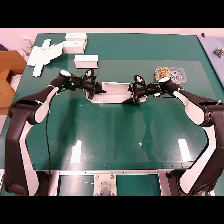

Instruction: Fold the box and place the chain.

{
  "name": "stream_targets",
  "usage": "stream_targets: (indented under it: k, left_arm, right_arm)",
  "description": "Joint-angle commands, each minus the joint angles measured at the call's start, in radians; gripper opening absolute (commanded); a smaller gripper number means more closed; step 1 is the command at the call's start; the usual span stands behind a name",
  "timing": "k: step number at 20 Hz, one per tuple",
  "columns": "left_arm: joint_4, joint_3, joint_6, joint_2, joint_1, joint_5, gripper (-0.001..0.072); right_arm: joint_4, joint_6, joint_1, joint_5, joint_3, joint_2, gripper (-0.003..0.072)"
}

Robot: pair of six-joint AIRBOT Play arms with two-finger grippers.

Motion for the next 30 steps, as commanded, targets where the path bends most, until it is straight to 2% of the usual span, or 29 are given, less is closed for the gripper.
stream_targets:
  k: [1, 3, 4, 5, 10, 12, 19, 22, 23, 24, 25, 26, 28, 30]
  left_arm:
    - [-0.018, 0.0, 0.0, 0.0, 0.0, 0.0, 0.0019]
    - [-0.029, 0.001, 0.002, 0.0, 0.0, -0.006, 0.0041]
    - [-0.044, 0.001, 0.001, 0.001, 0.0, -0.005, 0.0296]
    - [-0.061, 0.001, 0.001, 0.002, 0.0, -0.009, 0.0467]
    - [-0.093, 0.002, 0.001, 0.035, 0.0, -0.016, 0.047]
    - [-0.092, 0.002, -0.001, 0.061, 0.0, -0.019, 0.0557]
    - [-0.084, 0.003, -0.04, 0.143, 0.072, -0.124, 0.0558]
    - [-0.098, 0.004, -0.081, 0.18, 0.134, -0.207, 0.0554]
    - [-0.103, 0.004, -0.101, 0.196, 0.154, -0.248, 0.0451]
    - [-0.102, 0.003, -0.113, 0.209, 0.167, -0.301, 0.0287]
    - [-0.102, 0.003, -0.113, 0.216, 0.177, -0.376, 0.0018]
    - [-0.106, 0.003, -0.152, 0.22, 0.177, -0.412, 0.0014]
    - [-0.102, -0.003, -0.292, 0.235, 0.16, -0.378, 0.0011]
    - [-0.092, -0.013, -0.304, 0.253, 0.134, -0.344, 0.0011]
  right_arm:
    - [0.0, 0.0, 0.0, 0.0, 0.0, 0.0, 0.0481]
    - [0.0, 0.0, 0.0, 0.0, 0.0, 0.0, 0.0481]
    - [0.0, 0.0, 0.0, 0.0, 0.0, 0.0, 0.0481]
    - [0.0, 0.0, 0.0, 0.0, 0.0, 0.0, 0.0481]
    - [0.0, 0.0, 0.0, 0.0, 0.0, 0.0, 0.0481]
    - [0.0, 0.0, 0.0, 0.0, 0.0, 0.0, 0.0481]
    - [0.0, 0.0, 0.0, 0.0, 0.0, 0.0, 0.0481]
    - [0.0, 0.0, 0.0, 0.0, 0.0, 0.0, 0.0481]
    - [0.0, 0.0, 0.0, 0.0, 0.0, 0.0, 0.0481]
    - [0.0, 0.0, 0.0, 0.0, 0.0, 0.0, 0.0481]
    - [0.0, 0.0, 0.0, 0.0, 0.0, 0.0, 0.0481]
    - [0.0, 0.0, 0.0, 0.0, 0.0, 0.0, 0.0481]
    - [0.0, 0.0, 0.0, 0.0, 0.0, 0.0, 0.0481]
    - [0.0, 0.0, 0.0, 0.0, 0.0, 0.0, 0.0481]
